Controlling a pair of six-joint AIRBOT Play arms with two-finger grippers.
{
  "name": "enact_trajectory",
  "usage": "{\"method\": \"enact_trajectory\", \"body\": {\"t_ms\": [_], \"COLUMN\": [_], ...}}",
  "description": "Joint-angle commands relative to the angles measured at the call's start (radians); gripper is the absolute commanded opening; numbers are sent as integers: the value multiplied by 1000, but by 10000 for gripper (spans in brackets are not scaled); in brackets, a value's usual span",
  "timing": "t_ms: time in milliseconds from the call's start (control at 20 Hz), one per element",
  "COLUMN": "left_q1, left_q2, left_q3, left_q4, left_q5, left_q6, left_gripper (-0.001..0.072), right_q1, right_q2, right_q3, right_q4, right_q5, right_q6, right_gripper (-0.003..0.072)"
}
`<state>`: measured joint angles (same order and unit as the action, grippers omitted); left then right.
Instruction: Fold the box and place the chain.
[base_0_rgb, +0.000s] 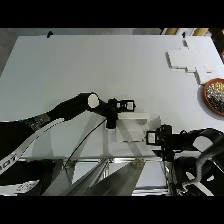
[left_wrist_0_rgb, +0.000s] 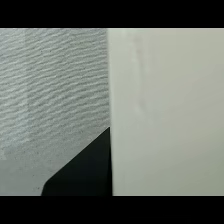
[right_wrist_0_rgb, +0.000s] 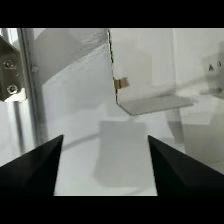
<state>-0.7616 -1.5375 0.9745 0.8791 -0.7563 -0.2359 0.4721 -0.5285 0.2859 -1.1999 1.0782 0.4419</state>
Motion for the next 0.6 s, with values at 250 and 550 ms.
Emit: {"method": "enact_trajectory", "body": {"t_ms": [250, 550], "left_q1": [0, 0], "left_q2": [0, 0], "left_q3": [0, 0], "left_q4": [0, -3], "left_q5": [0, 0], "left_q6": [0, 0], "left_gripper": [13, 13], "right_q1": [145, 260], "right_q2": [-16, -16], "right_q3": [-107, -187], "right_q4": [-36, -168], "right_q5": [-388, -508], "right_q6": [-32, -31], "right_gripper": [680, 682]}}
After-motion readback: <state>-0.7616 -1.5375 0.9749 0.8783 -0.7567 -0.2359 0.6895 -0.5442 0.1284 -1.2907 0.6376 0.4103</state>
